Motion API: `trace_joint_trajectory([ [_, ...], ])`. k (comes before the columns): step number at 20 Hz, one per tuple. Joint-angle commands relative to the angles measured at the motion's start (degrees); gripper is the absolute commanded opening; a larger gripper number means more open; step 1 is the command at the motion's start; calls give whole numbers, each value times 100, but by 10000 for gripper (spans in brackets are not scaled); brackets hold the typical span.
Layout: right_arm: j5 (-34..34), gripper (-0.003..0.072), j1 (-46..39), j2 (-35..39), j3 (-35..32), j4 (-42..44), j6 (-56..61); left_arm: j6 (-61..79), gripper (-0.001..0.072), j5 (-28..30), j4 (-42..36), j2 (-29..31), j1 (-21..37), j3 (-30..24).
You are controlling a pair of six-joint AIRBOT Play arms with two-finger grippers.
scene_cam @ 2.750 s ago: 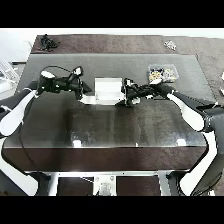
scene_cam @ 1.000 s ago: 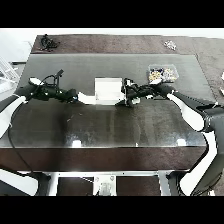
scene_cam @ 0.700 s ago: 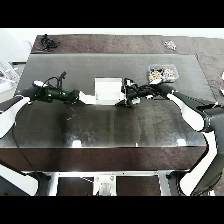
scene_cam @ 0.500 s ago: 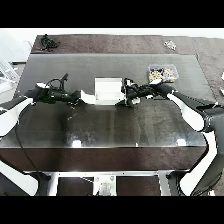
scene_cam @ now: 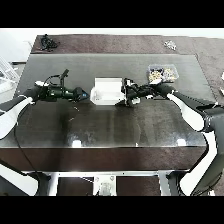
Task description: Fold the box and place the chain.
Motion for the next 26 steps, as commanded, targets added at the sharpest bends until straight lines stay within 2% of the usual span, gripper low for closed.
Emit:
trace_joint_trajectory([
  [1,2,588,2,0,-2,2,2,94,307,-61,-321,114,-50,-2],
  [15,2,588,2,0,-2,2,2,-385,309,363,-450,111,-387,-2],
  [26,2,588,2,2,-2,2,2,-973,309,326,-514,114,-490,-2],
])
